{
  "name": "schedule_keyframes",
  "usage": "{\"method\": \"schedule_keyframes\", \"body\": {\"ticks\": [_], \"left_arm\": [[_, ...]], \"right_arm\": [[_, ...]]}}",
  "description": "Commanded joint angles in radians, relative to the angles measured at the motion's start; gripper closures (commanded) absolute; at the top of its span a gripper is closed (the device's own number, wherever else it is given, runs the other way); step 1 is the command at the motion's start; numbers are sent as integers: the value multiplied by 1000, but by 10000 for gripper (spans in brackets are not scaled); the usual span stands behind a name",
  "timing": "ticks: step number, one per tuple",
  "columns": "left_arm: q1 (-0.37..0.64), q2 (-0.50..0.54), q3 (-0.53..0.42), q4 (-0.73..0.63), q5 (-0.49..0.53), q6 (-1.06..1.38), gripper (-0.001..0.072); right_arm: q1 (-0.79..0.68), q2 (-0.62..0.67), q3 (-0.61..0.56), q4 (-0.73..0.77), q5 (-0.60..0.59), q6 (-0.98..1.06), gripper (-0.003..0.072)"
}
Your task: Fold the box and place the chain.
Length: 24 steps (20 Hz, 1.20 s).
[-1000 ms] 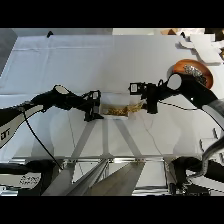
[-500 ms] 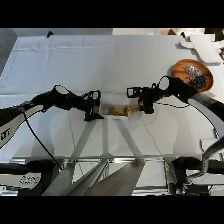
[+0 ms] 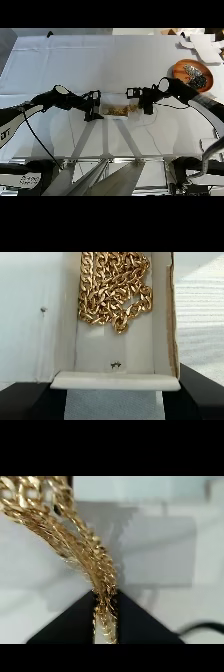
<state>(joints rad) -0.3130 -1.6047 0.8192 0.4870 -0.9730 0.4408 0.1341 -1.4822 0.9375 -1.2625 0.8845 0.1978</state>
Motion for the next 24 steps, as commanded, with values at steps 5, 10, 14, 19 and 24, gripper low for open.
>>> {"method": "schedule_keyframes", "body": {"ticks": [5, 10, 14, 19, 24], "left_arm": [[0, 0, 0, 0, 0, 0, 308], [0, 0, 0, 0, -3, 0, 308], [0, 0, 0, 0, -3, 0, 308], [0, 0, 0, 0, -3, 0, 308], [0, 0, 0, 0, -3, 0, 308]], "right_arm": [[-1, 209, 4, 16, 41, 219, 678], [58, 312, 4, 91, 103, 295, 678], [140, 325, 5, 161, 84, 341, 678], [233, 323, 26, 161, 3, 468, 678], [284, 282, 116, 180, 16, 512, 678]]}}
